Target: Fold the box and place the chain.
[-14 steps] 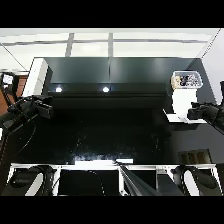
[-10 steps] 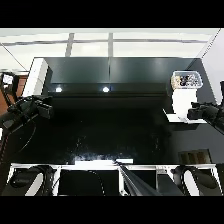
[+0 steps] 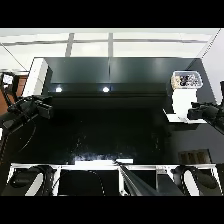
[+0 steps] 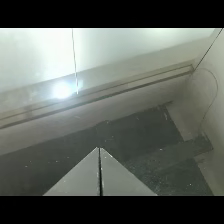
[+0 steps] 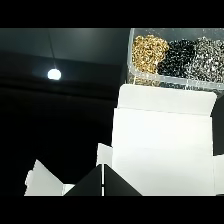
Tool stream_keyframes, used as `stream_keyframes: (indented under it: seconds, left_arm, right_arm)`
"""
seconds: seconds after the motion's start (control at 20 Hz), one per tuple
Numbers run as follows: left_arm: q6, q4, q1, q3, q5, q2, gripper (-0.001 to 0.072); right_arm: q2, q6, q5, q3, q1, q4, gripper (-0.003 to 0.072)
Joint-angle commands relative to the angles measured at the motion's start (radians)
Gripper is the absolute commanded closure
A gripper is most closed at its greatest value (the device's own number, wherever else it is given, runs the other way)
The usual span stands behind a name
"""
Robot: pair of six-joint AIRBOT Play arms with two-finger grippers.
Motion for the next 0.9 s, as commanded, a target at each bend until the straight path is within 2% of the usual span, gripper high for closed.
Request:
stream_keyframes:
  seconds: [0.0, 0.15, 0.3, 0.35, 0.45, 0.5, 0.55, 0.6, 0.7, 0.85]
  left_arm:
    - [0.0, 0.0, -0.001, 0.0, 0.0, 0.001, 0.0681]
    - [0.0, 0.0, -0.001, 0.0, 0.021, 0.0, 0.0682]
    - [0.0, -0.005, -0.002, 0.0, 0.072, -0.001, 0.0681]
    - [0.0, -0.009, -0.003, 0.0, 0.093, -0.01, 0.0681]
    - [0.0, -0.09, -0.003, 0.0, 0.139, -0.053, 0.0665]
    - [0.0, -0.166, -0.005, 0.0, 0.154, -0.085, 0.0466]
    - [0.0, -0.222, -0.01, 0.0, 0.17, -0.118, 0.0143]
    - [0.001, -0.263, -0.019, 0.001, 0.18, -0.154, -0.0003]
    - [0.005, -0.274, -0.051, 0.006, 0.171, -0.21, -0.0003]
    - [0.008, -0.266, -0.105, 0.017, 0.154, -0.259, -0.0003]
  right_arm:
    - [0.001, 0.0, 0.0, 0.0, 0.001, 0.0, 0.0675]
    - [0.001, -0.005, -0.015, 0.0, 0.001, 0.006, 0.0675]
    - [0.001, -0.003, -0.169, -0.001, 0.001, 0.148, 0.0675]
    - [-0.01, -0.013, -0.257, -0.001, 0.002, 0.203, 0.0674]
    - [-0.071, -0.012, -0.425, 0.0, -0.001, 0.22, 0.0663]
    - [-0.13, -0.002, -0.462, 0.006, -0.005, 0.222, 0.0494]
    - [-0.212, 0.023, -0.454, 0.021, -0.014, 0.223, 0.0066]
    - [-0.298, 0.024, -0.411, 0.05, -0.021, 0.208, -0.0031]
    - [-0.461, 0.076, -0.294, 0.167, -0.044, 0.082, -0.0034]
    - [-0.697, 0.44, -0.028, 0.491, -0.175, -0.278, -0.0031]
